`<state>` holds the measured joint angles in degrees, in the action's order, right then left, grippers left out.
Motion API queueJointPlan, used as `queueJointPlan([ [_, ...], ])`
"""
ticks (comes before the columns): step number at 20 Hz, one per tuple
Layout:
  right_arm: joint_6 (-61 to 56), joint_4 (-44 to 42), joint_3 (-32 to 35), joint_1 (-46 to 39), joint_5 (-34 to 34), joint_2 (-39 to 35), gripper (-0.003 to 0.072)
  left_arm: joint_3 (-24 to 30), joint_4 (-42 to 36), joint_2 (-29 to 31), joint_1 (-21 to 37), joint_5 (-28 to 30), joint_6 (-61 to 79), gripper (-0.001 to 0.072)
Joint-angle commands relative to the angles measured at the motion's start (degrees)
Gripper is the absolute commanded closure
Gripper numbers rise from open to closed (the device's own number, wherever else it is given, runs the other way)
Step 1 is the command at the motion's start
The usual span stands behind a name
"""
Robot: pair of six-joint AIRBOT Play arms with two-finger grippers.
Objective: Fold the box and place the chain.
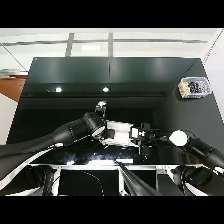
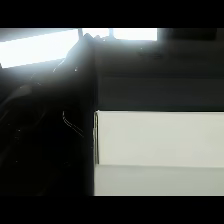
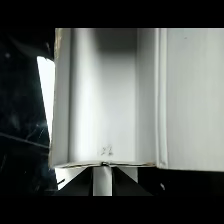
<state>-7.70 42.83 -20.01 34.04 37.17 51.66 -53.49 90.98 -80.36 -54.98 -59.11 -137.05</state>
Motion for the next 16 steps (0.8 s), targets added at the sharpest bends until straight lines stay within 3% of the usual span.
queueJointPlan([
  [1,0.0,-4.7,0.0,1.1,-5.7,1.5,0.0558,0.0,-0.2,0.0,0.0,0.1,0.1,0.0678],
  [16,0.0,-7.1,0.0,1.1,-6.3,3.5,0.0557,0.0,-0.2,0.0,0.0,0.5,0.1,0.0679],
])
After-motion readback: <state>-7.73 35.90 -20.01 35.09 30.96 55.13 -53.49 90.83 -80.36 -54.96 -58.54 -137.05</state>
